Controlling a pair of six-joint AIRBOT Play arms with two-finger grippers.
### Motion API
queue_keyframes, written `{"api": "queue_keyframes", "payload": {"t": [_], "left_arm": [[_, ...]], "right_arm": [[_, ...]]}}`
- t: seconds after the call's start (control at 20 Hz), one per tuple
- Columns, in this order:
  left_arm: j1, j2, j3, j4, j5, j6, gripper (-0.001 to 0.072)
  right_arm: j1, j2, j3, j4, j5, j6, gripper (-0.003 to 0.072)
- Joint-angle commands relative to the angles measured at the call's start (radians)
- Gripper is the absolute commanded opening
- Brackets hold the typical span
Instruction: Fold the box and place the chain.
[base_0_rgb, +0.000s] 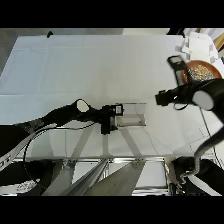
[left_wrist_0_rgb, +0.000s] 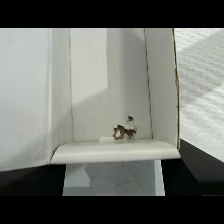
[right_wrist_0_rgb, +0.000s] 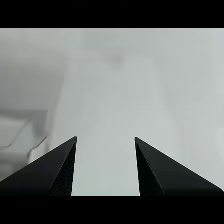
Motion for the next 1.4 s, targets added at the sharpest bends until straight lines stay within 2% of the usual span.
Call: {"api": "queue_keyframes", "payload": {"t": [0.0, 0.2, 0.25, 0.3, 0.5, 0.75, 1.2, 1.35], "left_arm": [[0.0, 0.001, 0.0, 0.0, 0.0, 0.0, 0.0275], [0.0, 0.001, 0.0, 0.0, 0.001, 0.0, 0.0275], [0.0, 0.001, 0.0, 0.0, 0.0, 0.0, 0.0275], [0.0, 0.001, 0.0, 0.0, 0.0, 0.0, 0.0275], [0.0, 0.001, 0.0, 0.0, 0.0, 0.0, 0.0275], [0.0, 0.001, 0.0, 0.0, 0.0, 0.0, 0.0275], [0.0, 0.001, 0.0, 0.0, 0.0, 0.0, 0.0274], [0.0, 0.001, 0.0, 0.0, 0.0, 0.0, 0.0275]], "right_arm": [[-0.221, -0.031, 0.116, -0.009, -0.052, -0.121, 0.0397], [-0.483, -0.268, 0.257, -0.001, -0.1, -0.179, 0.0374], [-0.541, -0.327, 0.293, 0.011, -0.117, -0.181, 0.0316], [-0.6, -0.386, 0.33, 0.024, -0.134, -0.192, 0.0291], [-0.746, -0.575, 0.41, 0.04, -0.122, -0.261, 0.0293], [-0.823, -0.692, 0.41, 0.04, -0.155, -0.272, 0.0295], [-0.826, -0.784, 0.41, 0.068, -0.166, -0.28, 0.0289], [-0.826, -0.797, 0.41, 0.064, -0.159, -0.28, 0.0185]]}}
